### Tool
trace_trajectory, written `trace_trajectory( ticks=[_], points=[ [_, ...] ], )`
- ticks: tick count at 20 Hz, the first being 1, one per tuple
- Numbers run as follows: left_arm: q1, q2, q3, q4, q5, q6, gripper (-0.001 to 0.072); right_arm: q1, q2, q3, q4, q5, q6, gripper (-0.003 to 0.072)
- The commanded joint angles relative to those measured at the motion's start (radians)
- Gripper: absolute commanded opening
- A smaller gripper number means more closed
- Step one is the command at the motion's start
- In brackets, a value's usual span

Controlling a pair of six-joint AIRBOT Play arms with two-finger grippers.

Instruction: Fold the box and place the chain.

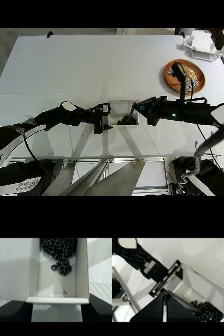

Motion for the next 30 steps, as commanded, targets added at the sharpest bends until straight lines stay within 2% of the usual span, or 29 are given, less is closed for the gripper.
trace_trajectory(
  ticks=[1, 4, 8, 12, 15, 20, 23, 27, 28, 29, 30],
  points=[
    [0.000, 0.000, 0.000, 0.000, 0.000, 0.000, 0.0410, 0.001, -0.068, -0.042, 0.020, -0.029, -0.031, 0.0012],
    [0.000, 0.000, 0.000, 0.000, 0.000, 0.000, 0.0410, 0.040, -0.129, -0.050, 0.074, -0.090, -0.053, 0.0011],
    [0.000, 0.000, 0.000, 0.000, 0.000, 0.000, 0.0410, 0.186, -0.201, -0.054, 0.072, -0.203, -0.052, 0.0011],
    [0.000, 0.000, 0.000, 0.000, 0.000, 0.000, 0.0410, 0.236, -0.203, -0.054, 0.076, -0.311, 0.006, 0.0011],
    [0.000, 0.000, 0.000, 0.000, 0.000, 0.000, 0.0410, 0.236, -0.218, -0.055, 0.056, -0.323, 0.008, 0.0012],
    [0.000, 0.000, 0.000, 0.000, 0.000, 0.000, 0.0410, 0.236, -0.326, -0.071, 0.076, -0.367, 0.030, 0.0012],
    [0.000, 0.000, 0.000, 0.000, 0.000, 0.000, 0.0410, 0.236, -0.333, -0.071, 0.068, -0.367, 0.030, 0.0014],
    [0.000, 0.000, 0.000, 0.000, 0.000, 0.000, 0.0410, 0.236, -0.333, -0.071, 0.036, -0.298, 0.042, 0.0017],
    [0.000, 0.000, 0.000, 0.000, 0.000, 0.000, 0.0410, 0.236, -0.333, -0.071, 0.005, -0.296, 0.095, 0.0043],
    [0.000, 0.000, 0.000, 0.000, 0.000, 0.000, 0.0410, 0.233, -0.333, -0.071, -0.045, -0.302, 0.167, 0.0146],
    [0.000, 0.000, 0.000, 0.000, 0.000, 0.000, 0.0410, 0.225, -0.333, -0.071, -0.099, -0.302, 0.241, 0.0201]
  ],
)
